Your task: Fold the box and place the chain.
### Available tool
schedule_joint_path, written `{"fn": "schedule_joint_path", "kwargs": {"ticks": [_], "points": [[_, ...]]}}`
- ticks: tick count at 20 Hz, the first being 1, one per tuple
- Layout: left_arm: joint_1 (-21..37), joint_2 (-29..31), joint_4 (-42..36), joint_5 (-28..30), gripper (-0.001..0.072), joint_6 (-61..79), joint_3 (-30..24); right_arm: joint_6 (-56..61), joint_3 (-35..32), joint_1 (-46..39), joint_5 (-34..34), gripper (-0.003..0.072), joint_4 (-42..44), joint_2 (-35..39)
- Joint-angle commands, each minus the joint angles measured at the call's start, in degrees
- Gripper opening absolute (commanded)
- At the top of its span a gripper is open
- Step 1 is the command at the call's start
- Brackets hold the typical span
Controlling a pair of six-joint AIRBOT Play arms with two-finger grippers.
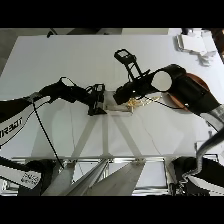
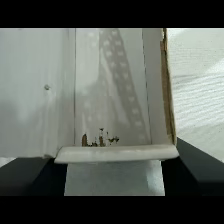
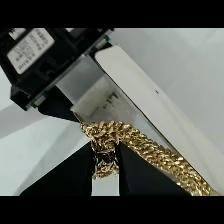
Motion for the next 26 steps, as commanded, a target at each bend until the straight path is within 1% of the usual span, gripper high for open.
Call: {"fn": "schedule_joint_path", "kwargs": {"ticks": [1,5,8,9,10,11,13,15,17,20,22,23,26], "points": [[0.0,0.0,0.0,0.0,0.0214,0.0,0.0,-4.9,0.1,0.1,-4.1,0.0008,4.9,-2.3],[0.0,0.0,0.0,0.0,0.0214,0.0,0.0,-4.7,0.1,0.1,-9.3,0.0009,3.8,-5.1],[0.0,0.0,0.0,0.0,0.0214,0.0,0.0,-4.7,0.1,0.1,-8.9,0.0016,1.4,-7.1],[0.0,0.0,0.0,0.0,0.0214,0.0,0.0,-4.7,0.1,0.0,-8.6,0.0095,0.1,-7.1],[0.0,0.0,0.0,0.0,0.0214,0.0,0.0,-4.7,0.1,0.0,-8.3,0.0245,-0.5,-7.0],[0.0,0.0,0.0,0.0,0.0214,0.0,0.0,-4.7,0.1,-0.1,-7.8,0.0341,-0.4,-7.0],[0.0,0.0,0.0,0.0,0.0214,0.0,0.0,-5.9,0.1,-0.1,-6.3,0.0345,-0.7,-6.4],[0.0,0.0,0.0,0.0,0.0214,0.0,0.0,-10.4,0.1,-0.9,-4.0,0.0345,-0.6,-4.5],[0.0,0.0,0.0,0.0,0.0214,0.0,0.0,-14.5,0.1,-4.0,-1.1,0.0345,-0.7,-1.4],[0.0,0.0,0.0,0.0,0.0214,0.0,0.0,-22.8,0.1,-12.2,5.9,0.0345,-0.7,3.2],[0.0,0.0,0.0,0.0,0.0214,0.0,0.0,-30.1,0.0,-19.1,10.9,0.0345,-0.7,4.0],[0.0,0.0,0.0,0.0,0.0214,0.0,0.0,-33.0,0.0,-22.0,12.1,0.0345,-0.7,3.7],[0.0,0.0,0.0,0.0,0.0214,0.0,0.0,-43.6,-1.8,-28.0,11.5,0.0355,-0.4,1.5]]}}
